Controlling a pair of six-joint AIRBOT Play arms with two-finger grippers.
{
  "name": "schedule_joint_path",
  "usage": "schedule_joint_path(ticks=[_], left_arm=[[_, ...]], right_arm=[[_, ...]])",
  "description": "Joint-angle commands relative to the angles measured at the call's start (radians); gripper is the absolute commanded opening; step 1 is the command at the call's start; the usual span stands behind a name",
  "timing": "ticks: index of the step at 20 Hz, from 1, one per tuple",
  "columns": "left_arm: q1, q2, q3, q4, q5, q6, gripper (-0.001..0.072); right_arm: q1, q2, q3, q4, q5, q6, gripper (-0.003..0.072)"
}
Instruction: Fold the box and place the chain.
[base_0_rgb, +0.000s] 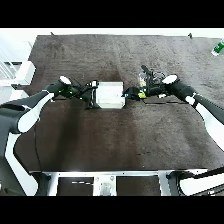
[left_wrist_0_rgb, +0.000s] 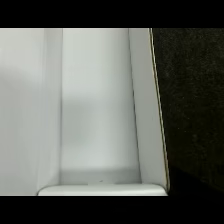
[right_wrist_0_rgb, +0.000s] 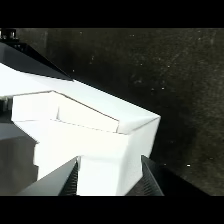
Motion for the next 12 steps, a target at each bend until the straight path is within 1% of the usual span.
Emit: schedule_joint_path(ticks=[1,4,9,12], left_arm=[[0.001,0.001,0.000,0.000,0.000,0.000,0.0527],[0.001,0.001,0.000,0.000,0.000,0.000,0.0527],[0.001,0.001,0.000,0.000,0.000,0.000,0.0528],[0.001,0.001,0.000,0.000,0.000,0.000,0.0527]], right_arm=[[0.020,-0.002,0.007,-0.018,-0.014,0.034,0.0456],[0.047,-0.002,0.007,-0.034,-0.031,0.056,0.0456],[0.080,-0.002,0.008,-0.112,-0.043,0.133,0.0455],[0.094,-0.002,0.014,-0.117,-0.062,0.139,0.0455]])
